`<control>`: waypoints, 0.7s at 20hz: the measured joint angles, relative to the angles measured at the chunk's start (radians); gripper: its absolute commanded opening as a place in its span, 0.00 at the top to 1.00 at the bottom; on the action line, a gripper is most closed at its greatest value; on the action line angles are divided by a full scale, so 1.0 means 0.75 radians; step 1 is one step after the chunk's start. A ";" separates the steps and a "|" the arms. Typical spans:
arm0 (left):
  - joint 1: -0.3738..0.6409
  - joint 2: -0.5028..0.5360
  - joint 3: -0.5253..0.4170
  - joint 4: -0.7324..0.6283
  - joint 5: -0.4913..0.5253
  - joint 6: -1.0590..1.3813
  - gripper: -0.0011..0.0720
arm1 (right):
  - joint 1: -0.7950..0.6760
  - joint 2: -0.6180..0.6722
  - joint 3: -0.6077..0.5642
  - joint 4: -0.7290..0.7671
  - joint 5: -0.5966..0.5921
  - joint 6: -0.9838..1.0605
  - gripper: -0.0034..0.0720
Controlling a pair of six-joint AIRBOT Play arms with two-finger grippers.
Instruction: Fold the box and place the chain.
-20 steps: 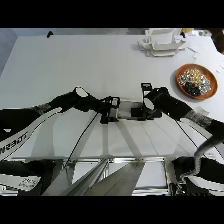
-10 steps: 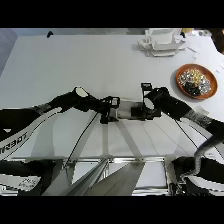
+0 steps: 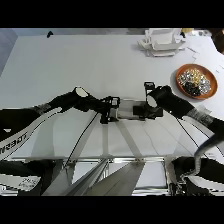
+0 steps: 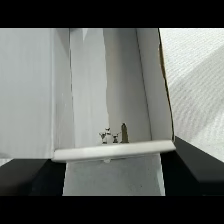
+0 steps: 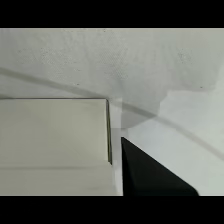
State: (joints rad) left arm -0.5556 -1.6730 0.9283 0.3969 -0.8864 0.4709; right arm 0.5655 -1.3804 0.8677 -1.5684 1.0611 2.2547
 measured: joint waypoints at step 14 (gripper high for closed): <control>0.000 0.000 0.000 0.001 -0.001 0.000 0.70 | -0.007 0.105 -0.076 0.072 -0.056 -0.111 0.49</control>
State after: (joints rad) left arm -0.5556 -1.6730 0.9283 0.3977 -0.8871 0.4709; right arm 0.5602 -1.3014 0.8108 -1.5146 1.0191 2.1715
